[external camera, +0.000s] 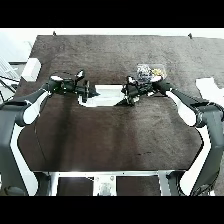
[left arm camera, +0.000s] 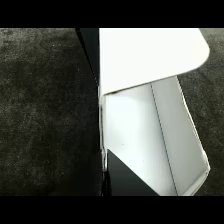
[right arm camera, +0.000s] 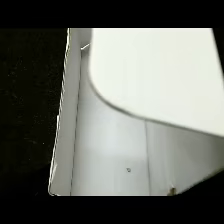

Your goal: Fold the box and place the chain.

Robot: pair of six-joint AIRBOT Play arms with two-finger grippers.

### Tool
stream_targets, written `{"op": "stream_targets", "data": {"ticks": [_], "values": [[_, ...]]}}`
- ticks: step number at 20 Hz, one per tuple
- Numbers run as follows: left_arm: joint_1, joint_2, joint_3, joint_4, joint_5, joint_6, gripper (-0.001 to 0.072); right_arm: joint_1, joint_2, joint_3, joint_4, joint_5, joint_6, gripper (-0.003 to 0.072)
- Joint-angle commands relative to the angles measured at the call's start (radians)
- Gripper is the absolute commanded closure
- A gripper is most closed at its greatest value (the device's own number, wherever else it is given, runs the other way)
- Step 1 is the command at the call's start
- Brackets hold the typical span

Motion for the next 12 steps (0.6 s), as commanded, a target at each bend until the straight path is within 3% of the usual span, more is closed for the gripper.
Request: {"op": "stream_targets", "data": {"ticks": [1, 12], "values": [[0.0, 0.001, 0.001, -0.001, 0.002, 0.001, 0.0688, 0.005, -0.008, 0.014, -0.011, 0.007, 0.009, 0.0077], [0.0, 0.001, 0.001, -0.001, 0.002, 0.001, 0.0688, 0.012, -0.042, 0.043, -0.014, -0.006, 0.007, 0.0076]]}}
